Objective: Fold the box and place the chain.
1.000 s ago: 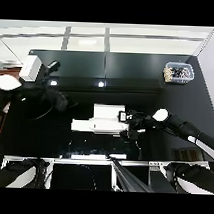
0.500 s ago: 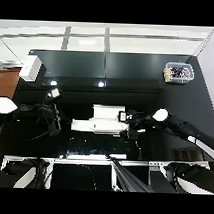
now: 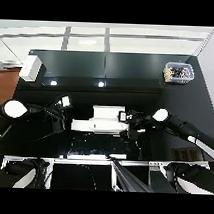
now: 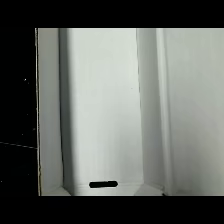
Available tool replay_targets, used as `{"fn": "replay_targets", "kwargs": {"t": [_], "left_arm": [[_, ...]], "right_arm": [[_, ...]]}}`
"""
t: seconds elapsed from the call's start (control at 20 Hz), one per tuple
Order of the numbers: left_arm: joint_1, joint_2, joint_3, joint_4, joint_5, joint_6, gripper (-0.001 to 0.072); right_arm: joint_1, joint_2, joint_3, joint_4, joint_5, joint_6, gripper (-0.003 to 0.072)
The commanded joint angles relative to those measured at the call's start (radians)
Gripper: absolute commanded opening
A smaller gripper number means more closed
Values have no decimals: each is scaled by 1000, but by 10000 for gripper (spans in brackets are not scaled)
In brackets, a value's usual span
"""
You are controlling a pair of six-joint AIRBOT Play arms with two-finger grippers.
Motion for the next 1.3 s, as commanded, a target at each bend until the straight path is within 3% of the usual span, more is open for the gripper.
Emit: {"fn": "replay_targets", "kwargs": {"t": [0.0, 0.15, 0.2, 0.25, 0.3, 0.35, 0.55, 1.05, 1.1, 1.15, 1.2, 1.25], "left_arm": [[-6, -37, -3, -43, -2, 85, 27], [-48, -81, -3, -112, -1, 87, 28], [-76, -94, -3, -106, 14, 86, 109], [-102, -105, -3, -98, 48, 87, 347], [-130, -111, -3, -82, 102, 87, 680], [-164, -117, -3, -60, 167, 99, 710], [-247, -181, -3, -58, 207, 183, 709], [-257, -267, -1, -189, 208, 213, 682], [-256, -266, 0, -189, 212, 216, 584], [-255, -266, 0, -189, 213, 216, 414], [-255, -266, 0, -189, 211, 217, 325], [-255, -266, 0, -190, 209, 217, 324]], "right_arm": [[1, 0, 1, 0, 0, 0, 135], [1, 0, 1, 0, 0, 0, 135], [1, 0, 1, 0, 0, 0, 135], [1, 0, 1, 0, 0, 0, 135], [1, 0, 1, 0, 0, 0, 135], [1, 0, 1, 0, 0, 0, 135], [1, 0, 1, 0, 0, 0, 135], [1, 0, 1, 0, 0, 0, 135], [1, 0, 1, 0, 0, 0, 135], [1, 0, 1, 0, 0, 0, 135], [1, 0, 1, 0, 0, 0, 135], [1, 0, 1, 0, 0, 0, 135]]}}
